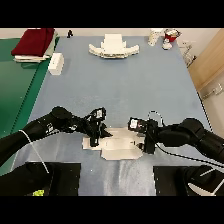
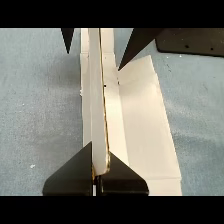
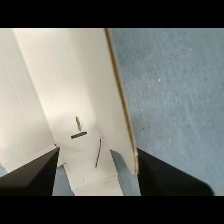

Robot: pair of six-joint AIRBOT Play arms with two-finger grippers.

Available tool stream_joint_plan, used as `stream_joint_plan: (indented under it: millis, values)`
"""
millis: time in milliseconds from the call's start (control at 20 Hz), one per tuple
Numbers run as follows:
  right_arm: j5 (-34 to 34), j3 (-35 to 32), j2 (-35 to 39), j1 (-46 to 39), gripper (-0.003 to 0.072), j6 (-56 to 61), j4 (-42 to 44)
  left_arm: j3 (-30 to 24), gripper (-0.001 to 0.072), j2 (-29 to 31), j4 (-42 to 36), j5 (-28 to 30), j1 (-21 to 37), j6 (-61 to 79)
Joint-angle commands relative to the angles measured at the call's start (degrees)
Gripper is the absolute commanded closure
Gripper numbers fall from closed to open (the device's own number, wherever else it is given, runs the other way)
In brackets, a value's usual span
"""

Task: Fold the box.

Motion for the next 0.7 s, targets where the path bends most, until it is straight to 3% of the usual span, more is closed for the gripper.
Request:
stream_joint_plan:
  millis: [0, 150, 350, 500, 650]
  values:
    - [-4.2, -0.6, 0.6, -7.4, -0.0031, -16.4, 13.9, 0.0, 0.0696, 0.0, 0.0, 0.0, 0.0, 0.0]
    - [-8.4, -0.5, 3.8, -8.3, -0.0031, -14.4, 10.3, 0.0, 0.0696, 0.0, 0.0, 0.0, 0.0, 0.0]
    - [-10.7, -0.5, 9.0, -5.5, -0.0031, -0.9, 3.0, 0.0, 0.0696, 0.0, 0.0, 0.0, 0.0, 0.0]
    - [-13.1, -0.6, 12.9, 2.4, -0.0031, 8.0, 0.2, 0.0, 0.0696, 0.0, 0.0, 0.0, 0.0, 0.0]
    - [-12.0, -0.9, 13.4, 15.7, -0.0031, 21.2, -4.5, 0.0, 0.0696, 0.0, 0.0, 0.0, 0.0, 0.0]
